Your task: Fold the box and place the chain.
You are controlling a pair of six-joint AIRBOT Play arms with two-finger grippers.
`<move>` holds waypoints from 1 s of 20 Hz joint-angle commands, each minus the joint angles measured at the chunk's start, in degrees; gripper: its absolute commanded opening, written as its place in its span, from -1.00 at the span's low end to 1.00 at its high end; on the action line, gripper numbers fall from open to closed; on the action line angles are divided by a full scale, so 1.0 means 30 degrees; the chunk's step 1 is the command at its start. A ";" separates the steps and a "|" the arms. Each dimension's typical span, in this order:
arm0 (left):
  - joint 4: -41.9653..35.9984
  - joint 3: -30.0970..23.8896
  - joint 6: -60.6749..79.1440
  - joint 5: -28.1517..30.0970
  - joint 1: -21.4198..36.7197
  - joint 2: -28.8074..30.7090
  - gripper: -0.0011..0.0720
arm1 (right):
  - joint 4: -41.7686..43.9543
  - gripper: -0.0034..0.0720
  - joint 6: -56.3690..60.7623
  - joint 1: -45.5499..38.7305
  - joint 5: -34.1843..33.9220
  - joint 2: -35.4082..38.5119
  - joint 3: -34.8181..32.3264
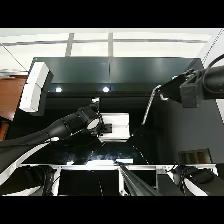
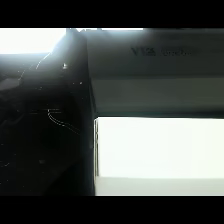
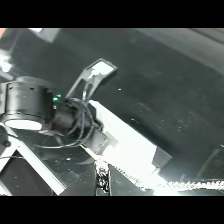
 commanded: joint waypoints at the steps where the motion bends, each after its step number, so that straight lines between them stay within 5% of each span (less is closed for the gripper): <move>1: 0.0015 0.0022 0.0000 0.0007 0.0000 0.0000 -0.88 | 0.0896 -0.83 0.0022 0.0809 -0.0678 -0.0058 -0.0641; 9: 0.0029 0.0022 0.0007 0.0022 0.0000 0.0000 -0.88 | 0.2259 -0.83 0.0022 0.3300 -0.1989 -0.1428 -0.1064; 16: 0.0029 0.0022 0.0007 0.0015 -0.0007 0.0000 -0.88 | 0.0160 -0.83 0.1093 0.3417 -0.2171 -0.1566 -0.5348; 20: 0.0044 0.0015 0.0007 0.0029 -0.0007 0.0000 -0.88 | 0.1858 -0.83 0.1049 0.3949 -0.4794 -0.1617 -0.8131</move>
